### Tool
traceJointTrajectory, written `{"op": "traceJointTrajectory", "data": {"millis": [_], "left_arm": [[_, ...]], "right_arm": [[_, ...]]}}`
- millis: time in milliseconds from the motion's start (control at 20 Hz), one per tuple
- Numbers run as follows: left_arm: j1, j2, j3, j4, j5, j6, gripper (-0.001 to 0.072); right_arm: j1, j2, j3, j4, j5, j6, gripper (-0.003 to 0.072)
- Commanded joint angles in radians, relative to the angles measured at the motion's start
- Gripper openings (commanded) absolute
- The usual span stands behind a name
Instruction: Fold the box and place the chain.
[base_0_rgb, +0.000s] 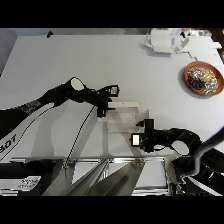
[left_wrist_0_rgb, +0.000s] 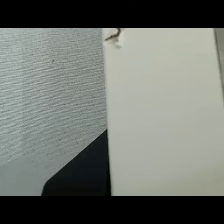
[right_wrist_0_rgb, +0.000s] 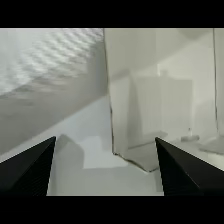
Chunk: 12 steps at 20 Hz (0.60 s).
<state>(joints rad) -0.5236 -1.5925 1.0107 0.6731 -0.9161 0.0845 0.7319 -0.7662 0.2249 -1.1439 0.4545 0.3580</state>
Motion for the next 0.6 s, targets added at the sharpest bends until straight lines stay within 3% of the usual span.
{"op": "traceJointTrajectory", "data": {"millis": [0,400,550], "left_arm": [[-0.001,0.000,-0.001,0.000,0.000,0.000,0.0008],[-0.002,0.000,-0.001,0.000,0.000,0.000,0.0008],[-0.002,0.000,-0.001,0.000,0.000,0.000,0.0008]], "right_arm": [[0.039,-0.001,-0.027,-0.011,-0.142,-0.048,0.0715],[-0.076,-0.001,0.012,0.001,-0.155,-0.050,0.0709],[-0.121,-0.002,0.036,0.125,-0.140,-0.162,0.0709]]}}
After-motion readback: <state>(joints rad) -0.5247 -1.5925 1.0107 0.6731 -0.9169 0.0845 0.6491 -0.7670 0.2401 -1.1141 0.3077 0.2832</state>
